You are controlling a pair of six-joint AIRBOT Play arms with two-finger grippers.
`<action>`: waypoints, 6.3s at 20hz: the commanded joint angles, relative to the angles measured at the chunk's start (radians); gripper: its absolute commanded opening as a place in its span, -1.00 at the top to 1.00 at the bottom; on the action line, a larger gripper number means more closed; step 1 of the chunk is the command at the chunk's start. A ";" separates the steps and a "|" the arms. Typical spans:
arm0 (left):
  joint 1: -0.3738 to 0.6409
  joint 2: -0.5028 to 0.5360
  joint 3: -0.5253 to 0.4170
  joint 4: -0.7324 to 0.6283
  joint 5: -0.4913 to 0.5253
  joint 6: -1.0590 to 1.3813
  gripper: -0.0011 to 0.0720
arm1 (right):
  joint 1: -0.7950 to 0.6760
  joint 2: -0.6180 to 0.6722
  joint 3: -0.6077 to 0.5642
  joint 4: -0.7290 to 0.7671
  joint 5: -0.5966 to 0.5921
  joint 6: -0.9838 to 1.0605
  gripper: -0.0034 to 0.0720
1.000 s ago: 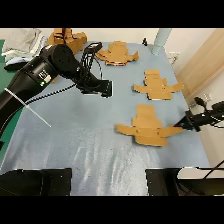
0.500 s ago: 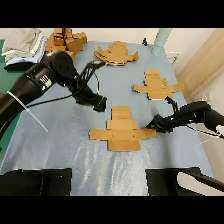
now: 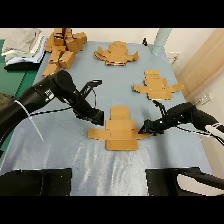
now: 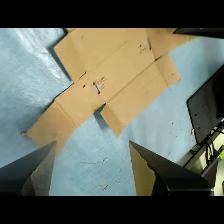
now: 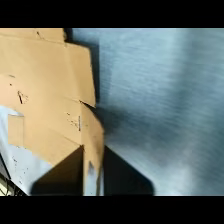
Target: Fold the box.
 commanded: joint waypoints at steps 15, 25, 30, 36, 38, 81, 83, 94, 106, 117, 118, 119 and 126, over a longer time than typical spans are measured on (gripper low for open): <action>0.224 -0.373 -0.010 -0.433 -0.053 0.457 -0.93 | 0.242 0.192 -0.025 0.067 0.117 -0.161 0.90; 0.227 -0.415 0.010 -0.515 -0.012 0.718 -0.62 | 0.242 0.192 -0.035 0.060 0.116 -0.156 0.90; 0.249 -0.415 0.017 -0.516 -0.108 0.773 0.00 | 0.241 0.187 -0.037 0.041 0.140 -0.135 0.90; 0.232 -0.415 0.017 -0.571 -0.127 0.830 0.01 | 0.241 0.158 -0.037 0.042 0.145 -0.135 0.90; 0.230 -0.415 0.017 -0.586 -0.128 0.846 0.01 | 0.241 0.156 -0.037 0.042 0.145 -0.135 0.90; 0.199 -0.415 0.017 -0.525 -0.200 0.841 0.72 | 0.241 0.156 -0.037 0.035 0.171 -0.127 0.90; 0.199 -0.415 0.017 -0.526 -0.199 0.841 0.72 | 0.241 0.156 -0.037 0.035 0.171 -0.127 0.90; 0.201 -0.415 0.038 -0.532 -0.150 0.840 0.71 | 0.241 0.156 -0.037 0.034 0.167 -0.127 0.90; 0.195 -0.415 0.048 -0.502 -0.174 0.829 0.94 | 0.227 0.157 -0.030 0.002 0.202 -0.093 -0.20; -0.066 -0.222 0.034 -0.381 0.198 0.985 0.95 | 0.044 0.156 0.269 -0.335 0.041 0.243 0.89; -0.085 -0.212 0.024 -0.380 0.211 0.996 0.95 | 0.044 0.156 0.269 -0.336 0.044 0.243 0.90; -0.108 -0.204 0.011 -0.378 0.238 1.015 0.95 | 0.044 0.156 0.269 -0.336 0.048 0.244 0.90; -0.156 -0.243 -0.014 -0.380 0.279 1.023 0.94 | 0.048 0.157 0.269 -0.306 0.055 0.243 0.90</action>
